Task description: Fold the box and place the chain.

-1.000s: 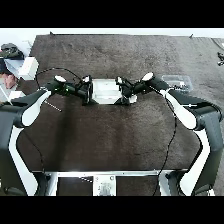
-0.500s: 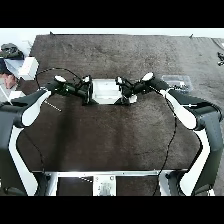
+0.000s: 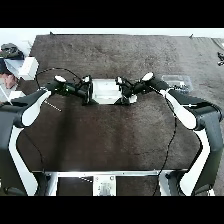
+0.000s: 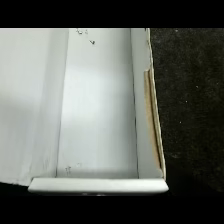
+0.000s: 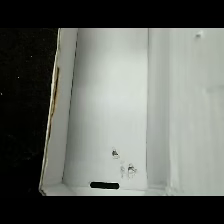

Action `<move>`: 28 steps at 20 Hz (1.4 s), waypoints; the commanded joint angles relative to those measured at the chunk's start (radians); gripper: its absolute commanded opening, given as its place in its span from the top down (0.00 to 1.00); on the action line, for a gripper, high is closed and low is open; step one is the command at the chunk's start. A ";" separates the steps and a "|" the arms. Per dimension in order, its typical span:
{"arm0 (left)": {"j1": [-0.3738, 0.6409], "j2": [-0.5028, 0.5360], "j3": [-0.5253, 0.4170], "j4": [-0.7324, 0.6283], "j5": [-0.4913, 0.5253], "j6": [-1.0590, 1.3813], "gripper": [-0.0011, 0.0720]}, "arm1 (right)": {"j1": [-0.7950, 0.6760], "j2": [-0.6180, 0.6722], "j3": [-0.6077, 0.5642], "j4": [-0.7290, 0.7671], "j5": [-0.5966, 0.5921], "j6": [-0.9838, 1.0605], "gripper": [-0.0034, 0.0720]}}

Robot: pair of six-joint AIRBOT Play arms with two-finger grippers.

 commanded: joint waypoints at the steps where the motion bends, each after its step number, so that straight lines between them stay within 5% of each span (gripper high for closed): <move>1: 0.001 0.001 0.001 0.000 0.000 0.000 0.51 | 0.000 0.001 0.000 0.001 0.009 0.000 0.42; 2: 0.001 0.001 0.001 0.000 0.000 0.000 0.51 | -0.001 0.002 0.000 0.001 0.009 0.002 0.16; 9: 0.001 0.001 0.001 0.000 0.000 0.000 0.51 | -0.062 0.002 0.000 0.011 0.159 0.000 0.16; 25: 0.001 0.001 0.001 0.000 0.002 0.000 0.51 | -0.193 0.106 0.000 0.067 0.126 -0.025 0.16; 26: 0.001 0.001 0.001 0.000 0.002 0.000 0.51 | -0.192 0.106 0.000 0.091 0.145 -0.025 0.22; 28: 0.001 0.001 0.001 0.000 0.002 0.000 0.51 | -0.190 0.106 0.000 0.178 0.203 -0.026 0.66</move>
